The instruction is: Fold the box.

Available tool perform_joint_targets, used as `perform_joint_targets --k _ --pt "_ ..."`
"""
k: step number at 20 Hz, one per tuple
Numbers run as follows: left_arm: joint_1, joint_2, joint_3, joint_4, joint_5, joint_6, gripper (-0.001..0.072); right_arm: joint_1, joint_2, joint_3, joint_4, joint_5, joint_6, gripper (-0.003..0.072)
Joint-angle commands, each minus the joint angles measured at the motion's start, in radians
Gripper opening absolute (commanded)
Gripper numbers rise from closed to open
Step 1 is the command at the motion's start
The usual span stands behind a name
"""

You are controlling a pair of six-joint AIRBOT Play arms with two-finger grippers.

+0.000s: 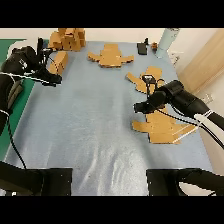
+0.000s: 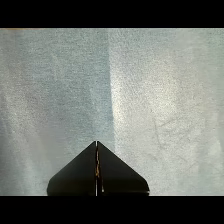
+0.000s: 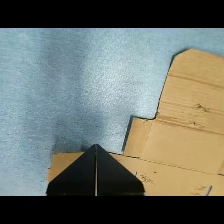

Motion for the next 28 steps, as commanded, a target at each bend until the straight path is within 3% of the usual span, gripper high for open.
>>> perform_joint_targets --k 1,13,18,20,24,25,26,28 --pt "0.0 0.0 0.001 0.0 0.0 0.0 0.0012 0.0 0.0 0.0 0.0 0.0 0.0 0.0004" --pt "0.0 0.0 0.001 0.0 0.0 0.0 0.0013 0.0 0.0 0.0 0.005 0.004 0.001 0.0004" --pt "0.0 -0.001 0.001 -0.02 0.014 -0.01 0.0013 0.0 -0.012 0.001 0.094 0.124 0.003 0.0005" --pt "0.0 -0.001 0.001 -0.128 -0.045 -0.097 0.0013 -0.017 -0.013 0.019 0.015 0.06 0.014 0.0005" --pt "-0.023 -0.005 0.001 -0.442 -0.145 0.009 0.0014 -0.204 -0.013 0.159 -0.264 -0.343 0.006 0.0006" --pt "-0.038 -0.004 0.001 -0.541 -0.175 0.076 0.0014 -0.283 -0.013 0.167 -0.293 -0.408 -0.014 0.0033" --pt "-0.055 -0.005 0.001 -0.619 -0.207 0.101 0.0014 -0.369 -0.014 0.163 -0.295 -0.447 -0.035 0.0143" --pt "-0.1 -0.005 0.001 -0.736 -0.203 0.104 0.0013 -0.516 -0.014 0.138 -0.296 -0.467 -0.043 0.0513"
